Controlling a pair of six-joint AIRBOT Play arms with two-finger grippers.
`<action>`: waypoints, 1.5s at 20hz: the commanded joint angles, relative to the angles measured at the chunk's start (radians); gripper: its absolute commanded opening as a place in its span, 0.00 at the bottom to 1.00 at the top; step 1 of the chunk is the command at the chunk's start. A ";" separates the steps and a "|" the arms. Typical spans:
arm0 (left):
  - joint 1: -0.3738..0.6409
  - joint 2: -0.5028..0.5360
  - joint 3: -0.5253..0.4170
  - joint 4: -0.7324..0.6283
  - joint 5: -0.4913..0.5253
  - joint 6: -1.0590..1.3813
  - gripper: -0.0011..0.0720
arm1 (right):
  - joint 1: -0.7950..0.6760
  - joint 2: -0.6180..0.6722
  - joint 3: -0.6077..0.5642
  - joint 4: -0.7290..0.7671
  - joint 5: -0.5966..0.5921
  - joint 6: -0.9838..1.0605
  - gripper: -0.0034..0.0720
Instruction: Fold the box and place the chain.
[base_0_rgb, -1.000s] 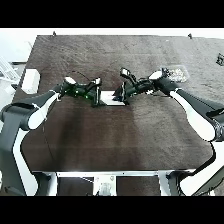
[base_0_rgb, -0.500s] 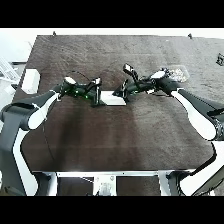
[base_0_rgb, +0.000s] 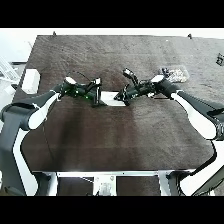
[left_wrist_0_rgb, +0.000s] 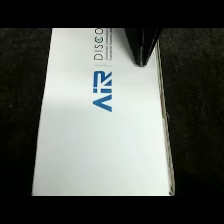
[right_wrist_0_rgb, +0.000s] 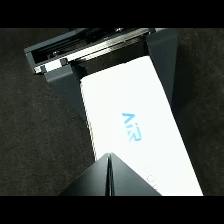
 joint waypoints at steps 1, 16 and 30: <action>0.000 0.001 0.001 0.000 0.000 -0.001 0.67 | 0.011 -0.002 -0.002 -0.038 -0.001 0.030 0.05; 0.000 0.001 0.001 -0.002 0.000 -0.001 0.67 | -0.035 0.480 -0.029 0.022 -0.100 0.177 0.05; 0.008 0.013 0.020 -0.022 0.001 -0.108 0.04 | -0.271 0.845 -0.621 -0.023 -0.143 0.249 0.05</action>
